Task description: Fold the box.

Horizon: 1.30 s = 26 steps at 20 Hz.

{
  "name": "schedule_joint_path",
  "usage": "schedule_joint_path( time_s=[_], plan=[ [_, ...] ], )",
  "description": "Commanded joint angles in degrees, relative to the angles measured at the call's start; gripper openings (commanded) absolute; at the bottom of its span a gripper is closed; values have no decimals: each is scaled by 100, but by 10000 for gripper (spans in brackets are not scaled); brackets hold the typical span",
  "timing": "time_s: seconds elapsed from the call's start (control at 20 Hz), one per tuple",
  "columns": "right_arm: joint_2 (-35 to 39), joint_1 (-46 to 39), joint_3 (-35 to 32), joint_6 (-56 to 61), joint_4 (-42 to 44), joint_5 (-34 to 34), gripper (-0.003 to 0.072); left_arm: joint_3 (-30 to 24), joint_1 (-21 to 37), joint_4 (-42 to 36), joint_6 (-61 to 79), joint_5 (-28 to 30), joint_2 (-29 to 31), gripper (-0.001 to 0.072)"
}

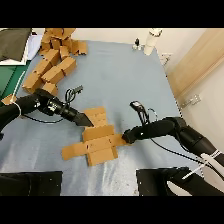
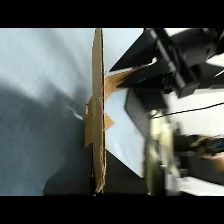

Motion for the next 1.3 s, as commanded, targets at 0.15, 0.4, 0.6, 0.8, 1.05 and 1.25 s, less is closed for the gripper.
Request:
schedule_joint_path(
  time_s=[0.15, 0.4, 0.6, 0.8, 1.05, 1.25],
  plan=[
    [452, -492, 817, 1537, -1163, -175, 311, -24, -1362, 328, 1215, 1585, 907, 9],
    [796, -485, 907, 1812, -1049, -293, 14, -376, -2234, 452, 1836, 2616, 909, 9],
    [793, -485, 874, 1818, -1084, -374, 14, -817, -2382, -214, 2448, 2983, 1161, 9],
    [756, -485, 874, 1834, -1093, -339, 14, -1307, -2380, -518, 2966, 3331, 1460, 9],
    [450, -485, 874, 1832, -1062, -188, 13, -1539, -2382, -509, 3067, 3224, 1443, 9],
    [293, -485, 874, 1832, -988, -133, 5, -1537, -2382, -428, 3060, 3211, 1443, 10]
  ],
)
